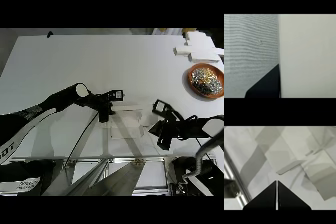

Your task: Fold the box and place the chain.

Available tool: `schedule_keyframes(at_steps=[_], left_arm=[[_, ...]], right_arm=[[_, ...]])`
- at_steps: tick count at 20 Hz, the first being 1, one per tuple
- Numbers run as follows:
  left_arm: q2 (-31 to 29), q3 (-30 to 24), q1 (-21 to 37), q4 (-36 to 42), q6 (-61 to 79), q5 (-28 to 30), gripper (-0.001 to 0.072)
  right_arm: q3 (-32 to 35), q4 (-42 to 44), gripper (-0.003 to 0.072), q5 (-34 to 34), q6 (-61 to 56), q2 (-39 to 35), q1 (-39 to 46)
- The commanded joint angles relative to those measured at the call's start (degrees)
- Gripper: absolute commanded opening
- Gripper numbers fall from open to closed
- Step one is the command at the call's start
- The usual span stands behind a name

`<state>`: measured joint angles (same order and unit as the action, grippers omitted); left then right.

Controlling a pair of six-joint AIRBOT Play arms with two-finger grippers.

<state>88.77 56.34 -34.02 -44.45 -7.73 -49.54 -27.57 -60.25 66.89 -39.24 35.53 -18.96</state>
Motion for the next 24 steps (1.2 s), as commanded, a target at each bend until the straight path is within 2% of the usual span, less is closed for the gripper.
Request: schedule_keyframes(at_steps=[1,4,5,6,7,11,16,18,22,24], left_arm=[[0.0,0.0,0.0,0.0,0.0,0.0,0.0009],[0.0,0.0,0.0,0.0,0.0,0.0,0.0009],[0.0,0.0,0.0,0.0,0.0,0.0,0.0009],[0.0,0.0,0.0,0.0,0.0,0.0,0.0009],[0.0,0.0,0.0,0.0,0.0,0.0,0.0009],[0.0,0.0,0.0,0.0,0.0,0.0,0.0009],[0.0,0.0,0.0,0.0,0.0,0.0,0.0009],[0.0,0.0,0.0,0.0,0.0,0.0,0.0009],[0.0,0.0,0.0,0.0,0.0,0.0,0.0009],[0.0,0.0,0.0,0.0,0.0,0.0,0.0009]], right_arm=[[1.6,-3.3,0.0016,-4.2,9.7,0.0,-5.6],[5.4,-6.4,0.0026,-12.3,15.8,0.0,-9.9],[7.1,-7.2,0.0179,-14.7,17.5,0.0,-11.4],[9.0,-7.5,0.0445,-17.7,19.5,0.0,-12.9],[10.9,-7.5,0.0624,-20.5,20.9,0.0,-14.2],[17.4,-7.5,0.0695,-30.0,21.4,0.0,-18.9],[18.6,-10.3,0.0687,-41.2,21.3,0.6,-21.0],[18.6,-14.4,0.0687,-42.4,21.3,3.2,-21.0],[18.1,-14.5,0.0687,-43.3,21.6,6.5,-21.0],[15.0,-14.5,0.0686,-40.7,21.5,6.5,-21.0]])
